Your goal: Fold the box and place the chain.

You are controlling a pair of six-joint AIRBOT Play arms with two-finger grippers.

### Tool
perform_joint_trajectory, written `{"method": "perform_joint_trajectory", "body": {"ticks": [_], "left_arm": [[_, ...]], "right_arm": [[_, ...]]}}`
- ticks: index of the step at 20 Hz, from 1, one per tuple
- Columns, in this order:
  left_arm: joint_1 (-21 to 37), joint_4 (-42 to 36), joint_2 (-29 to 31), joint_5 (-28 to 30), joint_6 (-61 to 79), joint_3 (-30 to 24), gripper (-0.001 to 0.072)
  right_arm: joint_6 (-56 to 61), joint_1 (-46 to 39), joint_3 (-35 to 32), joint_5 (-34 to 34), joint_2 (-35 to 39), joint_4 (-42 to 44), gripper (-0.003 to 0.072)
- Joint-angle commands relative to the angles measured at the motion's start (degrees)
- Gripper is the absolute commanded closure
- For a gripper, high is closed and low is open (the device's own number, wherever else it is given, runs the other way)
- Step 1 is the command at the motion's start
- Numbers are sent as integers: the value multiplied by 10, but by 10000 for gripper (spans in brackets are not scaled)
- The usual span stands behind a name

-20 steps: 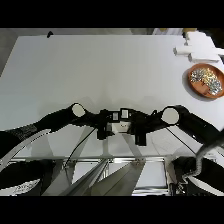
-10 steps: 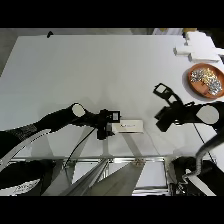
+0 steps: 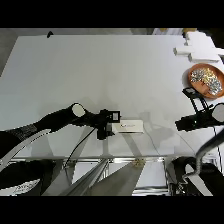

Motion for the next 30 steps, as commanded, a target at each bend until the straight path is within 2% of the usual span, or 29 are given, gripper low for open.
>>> {"method": "perform_joint_trajectory", "body": {"ticks": [1, 13, 17, 18, 19, 22, 26, 28, 30], "left_arm": [[0, 0, 0, 0, 0, 0, 530], [1, -11, 9, -5, -2, 0, 529], [2, 76, 61, -12, -69, 0, 535], [6, 114, 86, -14, -118, 0, 576], [16, 149, 114, -18, -180, 0, 575], [79, 254, 211, -52, -355, 0, 574], [226, 376, 342, -97, -557, 0, 546], [306, 402, 381, -93, -602, 0, 547], [383, 402, 386, -92, -639, 0, 547]], "right_arm": [[14, -15, -1, 36, 0, -5, 645], [14, -15, -1, 37, 0, -5, 645], [14, -15, -1, 37, 0, -5, 645], [14, -15, -1, 37, 0, -5, 645], [14, -15, -1, 37, 0, -5, 645], [14, -15, -1, 37, 0, -5, 645], [14, -15, -1, 37, 0, -5, 645], [14, -15, -1, 37, 0, -5, 645], [14, -15, -1, 37, 0, -5, 645]]}}
